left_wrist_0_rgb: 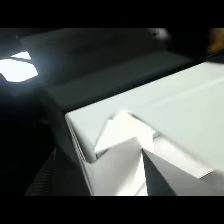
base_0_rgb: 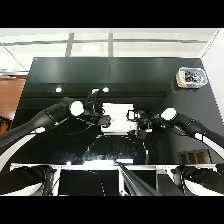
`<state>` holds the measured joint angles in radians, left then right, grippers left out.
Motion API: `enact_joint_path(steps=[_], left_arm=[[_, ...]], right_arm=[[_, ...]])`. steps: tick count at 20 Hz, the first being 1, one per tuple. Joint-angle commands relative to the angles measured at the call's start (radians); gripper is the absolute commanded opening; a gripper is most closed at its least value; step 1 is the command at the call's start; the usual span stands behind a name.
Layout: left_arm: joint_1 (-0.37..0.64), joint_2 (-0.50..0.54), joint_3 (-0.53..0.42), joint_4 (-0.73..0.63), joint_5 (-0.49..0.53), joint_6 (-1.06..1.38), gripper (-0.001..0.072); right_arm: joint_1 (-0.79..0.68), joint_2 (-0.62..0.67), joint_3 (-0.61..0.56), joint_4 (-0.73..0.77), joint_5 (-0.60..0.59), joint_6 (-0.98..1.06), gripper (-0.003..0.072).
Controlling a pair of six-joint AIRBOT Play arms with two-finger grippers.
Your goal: Fold the box and place the chain.
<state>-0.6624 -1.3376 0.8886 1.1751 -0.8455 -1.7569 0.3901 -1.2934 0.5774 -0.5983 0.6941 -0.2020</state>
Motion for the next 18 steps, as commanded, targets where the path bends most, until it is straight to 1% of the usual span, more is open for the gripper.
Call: enact_joint_path(steps=[1, 2, 4, 9, 10, 11, 14, 18], left_arm=[[-0.072, -0.005, 0.076, 0.256, -0.097, -0.238, 0.0568], [-0.082, -0.005, 0.090, 0.271, -0.116, -0.280, 0.0490], [-0.095, -0.005, 0.102, 0.263, -0.132, -0.317, 0.0483], [-0.129, -0.025, 0.113, 0.245, -0.132, -0.368, 0.0476], [-0.130, -0.033, 0.121, 0.241, -0.132, -0.372, 0.0388], [-0.135, -0.041, 0.131, 0.237, -0.134, -0.372, 0.0350], [-0.152, -0.074, 0.166, 0.240, -0.157, -0.377, 0.0349], [-0.173, -0.126, 0.211, 0.315, -0.229, -0.444, 0.0349]], right_arm=[[0.001, 0.000, 0.000, 0.000, 0.000, 0.000, 0.0199], [0.001, 0.000, 0.000, 0.000, 0.000, 0.000, 0.0199], [0.001, 0.000, 0.000, 0.000, 0.000, 0.000, 0.0199], [0.001, 0.000, 0.000, 0.000, 0.000, 0.000, 0.0199], [0.001, 0.000, 0.000, 0.000, 0.000, 0.000, 0.0199], [0.001, 0.000, 0.000, 0.000, 0.000, 0.000, 0.0199], [0.001, 0.000, 0.000, 0.000, 0.000, 0.000, 0.0199], [0.001, 0.000, 0.000, 0.000, 0.001, 0.000, 0.0199]])
